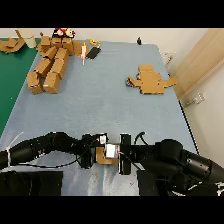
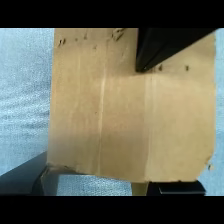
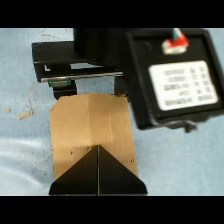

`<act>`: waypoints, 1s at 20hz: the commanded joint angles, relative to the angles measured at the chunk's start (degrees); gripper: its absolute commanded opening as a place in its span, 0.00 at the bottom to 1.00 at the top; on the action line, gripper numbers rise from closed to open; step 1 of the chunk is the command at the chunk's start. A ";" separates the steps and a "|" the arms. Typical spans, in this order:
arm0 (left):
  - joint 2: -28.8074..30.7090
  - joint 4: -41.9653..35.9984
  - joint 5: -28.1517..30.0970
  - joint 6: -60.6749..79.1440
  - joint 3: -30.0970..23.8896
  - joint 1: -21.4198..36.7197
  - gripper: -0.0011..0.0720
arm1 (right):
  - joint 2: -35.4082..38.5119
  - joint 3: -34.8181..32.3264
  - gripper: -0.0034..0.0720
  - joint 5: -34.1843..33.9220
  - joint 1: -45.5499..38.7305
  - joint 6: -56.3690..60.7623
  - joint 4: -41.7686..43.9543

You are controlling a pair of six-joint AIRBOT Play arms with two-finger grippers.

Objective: Fold the box.

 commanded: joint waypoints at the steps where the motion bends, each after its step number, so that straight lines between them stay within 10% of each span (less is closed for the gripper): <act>1: 0.02 0.02 0.00 0.02 -0.02 0.04 0.72 | 2.40 -1.88 0.05 2.73 7.80 14.49 -18.18; 7: 0.02 0.00 0.00 0.02 -0.02 0.04 0.72 | 2.60 -2.93 0.07 4.00 14.10 20.11 -24.28; 10: 0.02 0.00 0.00 0.02 -0.02 0.04 0.72 | 2.47 -2.93 0.51 3.34 14.08 20.06 -24.92; 20: 0.02 0.02 0.00 0.02 -0.02 0.04 0.72 | -4.00 -2.93 0.55 3.69 14.12 20.02 -27.74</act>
